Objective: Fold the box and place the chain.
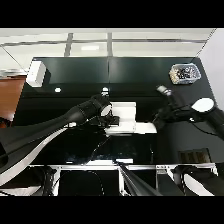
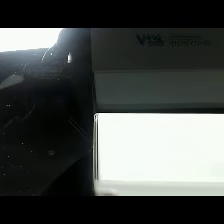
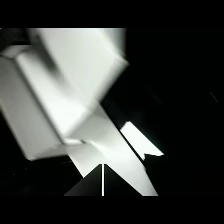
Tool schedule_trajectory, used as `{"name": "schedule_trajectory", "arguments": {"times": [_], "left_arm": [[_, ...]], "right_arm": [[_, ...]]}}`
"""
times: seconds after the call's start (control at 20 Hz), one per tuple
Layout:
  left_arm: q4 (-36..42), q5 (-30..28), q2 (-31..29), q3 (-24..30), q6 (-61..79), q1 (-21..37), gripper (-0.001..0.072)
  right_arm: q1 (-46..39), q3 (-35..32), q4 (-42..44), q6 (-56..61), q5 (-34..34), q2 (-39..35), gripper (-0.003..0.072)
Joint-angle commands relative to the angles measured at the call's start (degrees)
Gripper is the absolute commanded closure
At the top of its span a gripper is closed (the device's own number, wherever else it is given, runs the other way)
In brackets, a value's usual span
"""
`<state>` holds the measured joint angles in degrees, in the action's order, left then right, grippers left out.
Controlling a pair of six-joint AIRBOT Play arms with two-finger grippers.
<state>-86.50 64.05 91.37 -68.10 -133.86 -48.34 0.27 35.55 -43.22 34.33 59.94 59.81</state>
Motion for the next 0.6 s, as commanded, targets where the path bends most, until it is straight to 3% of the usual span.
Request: {"name": "schedule_trajectory", "arguments": {"times": [0.0,0.2,0.55], "left_arm": [[0.20,-0.15,-0.04,-0.02,-0.07,0.00,0.0678],[0.20,-0.17,-0.04,-0.02,-0.09,0.00,0.0679],[0.20,-0.11,-0.04,-0.02,-0.04,0.02,0.0679]], "right_arm": [[-14.25,-2.62,-4.13,25.05,-0.39,-0.85,0.0666],[-20.13,-9.22,1.42,29.24,-2.43,3.23,0.0667],[-9.42,-9.55,15.06,13.55,5.22,11.54,0.0666]]}}
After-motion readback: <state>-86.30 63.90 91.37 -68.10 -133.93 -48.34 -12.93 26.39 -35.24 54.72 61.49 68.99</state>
